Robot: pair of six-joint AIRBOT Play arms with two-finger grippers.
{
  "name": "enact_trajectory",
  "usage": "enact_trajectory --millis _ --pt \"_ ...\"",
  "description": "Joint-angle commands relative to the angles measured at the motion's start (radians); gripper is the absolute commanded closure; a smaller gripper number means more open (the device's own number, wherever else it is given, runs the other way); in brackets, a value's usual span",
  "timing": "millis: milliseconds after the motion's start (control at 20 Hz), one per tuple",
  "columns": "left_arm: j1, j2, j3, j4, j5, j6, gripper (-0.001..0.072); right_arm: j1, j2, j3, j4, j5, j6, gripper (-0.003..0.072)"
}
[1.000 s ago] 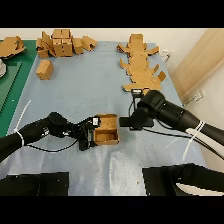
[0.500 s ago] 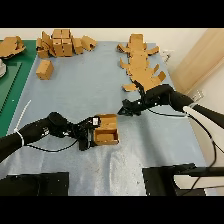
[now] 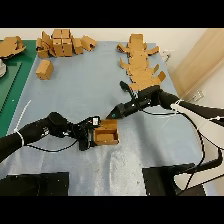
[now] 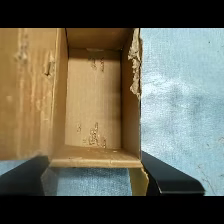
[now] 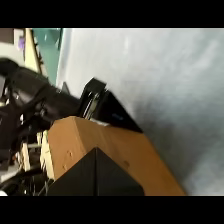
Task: Fold the box.
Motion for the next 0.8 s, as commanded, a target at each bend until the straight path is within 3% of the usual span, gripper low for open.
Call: enact_trajectory --millis 0,300,500,600,750 --pt "0.0 0.001 0.001 0.0 0.001 0.0 0.0231 0.053 0.034 -0.064 0.014 -0.015 -0.082 0.0685" --pt "0.0 0.001 0.001 0.0 0.001 0.0 0.0232 0.064 0.299 -0.304 -0.039 0.224 -0.211 0.0684" --pt "0.0 0.001 0.001 0.0 0.001 0.0 0.0232 0.136 0.445 -0.37 -0.126 0.428 -0.29 0.0676" --pt "0.0 0.001 0.001 0.0 0.001 0.0 0.0232 0.192 0.459 -0.362 -0.136 0.524 -0.349 0.0546" --pt "0.0 0.001 0.001 0.0 0.001 0.0 0.0232 0.275 0.459 -0.339 -0.151 0.55 -0.414 0.0518"
